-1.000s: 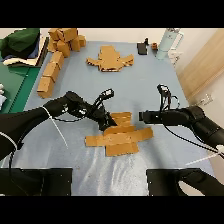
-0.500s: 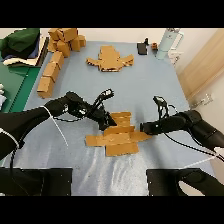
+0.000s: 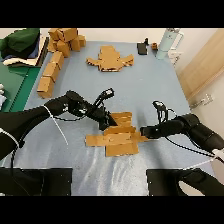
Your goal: Fold the box.
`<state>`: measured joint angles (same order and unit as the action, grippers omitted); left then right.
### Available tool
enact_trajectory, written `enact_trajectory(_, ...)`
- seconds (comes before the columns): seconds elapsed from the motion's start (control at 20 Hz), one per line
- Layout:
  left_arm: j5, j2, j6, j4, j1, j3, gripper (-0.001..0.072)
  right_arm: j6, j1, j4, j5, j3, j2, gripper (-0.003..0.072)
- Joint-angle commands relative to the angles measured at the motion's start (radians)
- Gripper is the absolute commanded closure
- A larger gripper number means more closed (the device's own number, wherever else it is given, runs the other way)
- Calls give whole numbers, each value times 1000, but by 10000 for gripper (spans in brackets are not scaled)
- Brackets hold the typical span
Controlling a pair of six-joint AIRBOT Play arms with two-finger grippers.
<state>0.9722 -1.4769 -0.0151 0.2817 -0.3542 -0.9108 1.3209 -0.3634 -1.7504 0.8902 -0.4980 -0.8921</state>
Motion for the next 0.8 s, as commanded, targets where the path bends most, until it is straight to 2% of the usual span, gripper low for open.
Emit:
enact_trajectory(0.0,7,-1,-8,3,-1,-4,696,0,-2,-1,-15,3,2,679)
enact_trajectory(0.75,50,-40,12,29,-20,1,696,-3,-6,0,-56,-10,97,679)
